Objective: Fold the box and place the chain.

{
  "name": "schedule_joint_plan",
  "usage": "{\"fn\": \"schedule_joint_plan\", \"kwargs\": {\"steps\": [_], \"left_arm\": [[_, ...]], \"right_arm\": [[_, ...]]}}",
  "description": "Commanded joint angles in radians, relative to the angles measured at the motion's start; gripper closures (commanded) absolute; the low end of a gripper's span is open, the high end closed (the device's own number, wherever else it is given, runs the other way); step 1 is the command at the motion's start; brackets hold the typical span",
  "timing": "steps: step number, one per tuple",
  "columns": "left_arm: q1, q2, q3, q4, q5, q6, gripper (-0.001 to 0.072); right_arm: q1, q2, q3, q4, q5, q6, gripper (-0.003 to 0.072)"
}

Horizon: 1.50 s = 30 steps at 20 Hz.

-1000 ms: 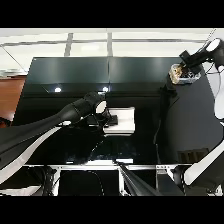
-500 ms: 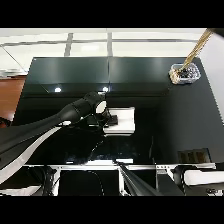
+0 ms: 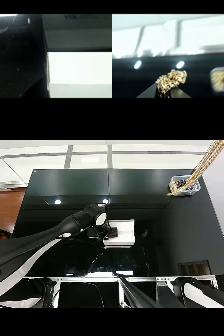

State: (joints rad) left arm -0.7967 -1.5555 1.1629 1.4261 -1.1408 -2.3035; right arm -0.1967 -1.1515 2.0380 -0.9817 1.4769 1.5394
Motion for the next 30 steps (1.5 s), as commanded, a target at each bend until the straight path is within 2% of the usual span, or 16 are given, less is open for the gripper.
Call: {"fn": "schedule_joint_plan", "kwargs": {"steps": [1, 4, 8, 14, 17, 24, 27, 30], "left_arm": [[0.001, 0.001, 0.000, 0.000, -0.002, 0.000, 0.0685], [0.001, 0.001, 0.000, 0.001, -0.004, 0.000, 0.0685], [0.001, 0.001, 0.000, 0.002, -0.004, 0.000, 0.0685], [0.001, 0.001, 0.000, 0.002, -0.006, 0.000, 0.0685], [0.001, 0.001, 0.000, 0.002, -0.013, 0.000, 0.0685], [0.001, 0.001, 0.000, 0.002, -0.013, 0.000, 0.0685], [0.001, 0.001, 0.000, 0.002, -0.013, 0.000, 0.0685], [0.001, 0.001, 0.000, 0.002, -0.013, 0.000, 0.0685]], "right_arm": [[0.045, 0.079, -0.063, 0.194, 0.168, -0.066, 0.0673], [0.164, 0.093, -0.124, 0.204, 0.270, -0.069, 0.0673], [0.314, 0.093, -0.190, 0.208, 0.272, -0.071, 0.0673], [0.450, 0.092, -0.341, 0.207, 0.126, -0.024, 0.0673], [0.496, 0.092, -0.463, 0.207, 0.081, -0.024, 0.0673], [0.570, 0.092, -0.783, 0.195, -0.163, -0.025, 0.0673], [0.566, 0.095, -0.803, 0.169, -0.172, -0.025, 0.0672], [0.564, 0.100, -0.760, 0.168, -0.150, -0.025, 0.0673]]}}
